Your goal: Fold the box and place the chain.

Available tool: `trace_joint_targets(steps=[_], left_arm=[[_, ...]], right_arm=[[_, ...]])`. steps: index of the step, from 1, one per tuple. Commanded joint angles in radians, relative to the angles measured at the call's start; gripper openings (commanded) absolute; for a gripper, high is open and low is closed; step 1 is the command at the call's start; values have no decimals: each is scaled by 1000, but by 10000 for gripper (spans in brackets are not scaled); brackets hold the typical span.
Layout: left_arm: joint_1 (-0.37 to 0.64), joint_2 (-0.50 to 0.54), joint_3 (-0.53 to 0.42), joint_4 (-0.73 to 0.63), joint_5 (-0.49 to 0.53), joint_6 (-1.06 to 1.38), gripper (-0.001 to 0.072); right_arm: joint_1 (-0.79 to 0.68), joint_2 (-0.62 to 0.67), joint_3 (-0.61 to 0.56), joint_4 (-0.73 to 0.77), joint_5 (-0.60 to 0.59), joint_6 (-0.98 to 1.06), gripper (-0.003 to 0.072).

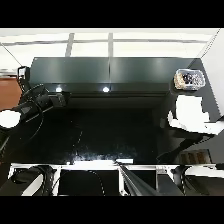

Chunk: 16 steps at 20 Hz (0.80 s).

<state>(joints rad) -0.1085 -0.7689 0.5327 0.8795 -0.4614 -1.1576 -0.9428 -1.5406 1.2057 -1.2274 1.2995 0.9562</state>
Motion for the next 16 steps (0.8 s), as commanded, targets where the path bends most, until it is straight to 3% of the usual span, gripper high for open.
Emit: trace_joint_targets(steps=[1, 2, 7, 10, 16], left_arm=[[0, 0, 0, -7, 20, 1, 707], [0, 0, 0, -7, 19, 1, 707], [0, 0, 0, -5, 19, 2, 707], [0, 0, 0, -6, 2, 1, 707], [-3, 0, 0, -13, -163, 1, 706]], right_arm=[[11, -23, 1, -4, 8, -21, 100], [21, -26, 1, -4, 14, -38, 14], [69, 10, -9, 111, 42, -67, 13], [114, 114, -58, 211, 48, -78, 13], [285, 457, -356, 517, -99, -131, 13]])
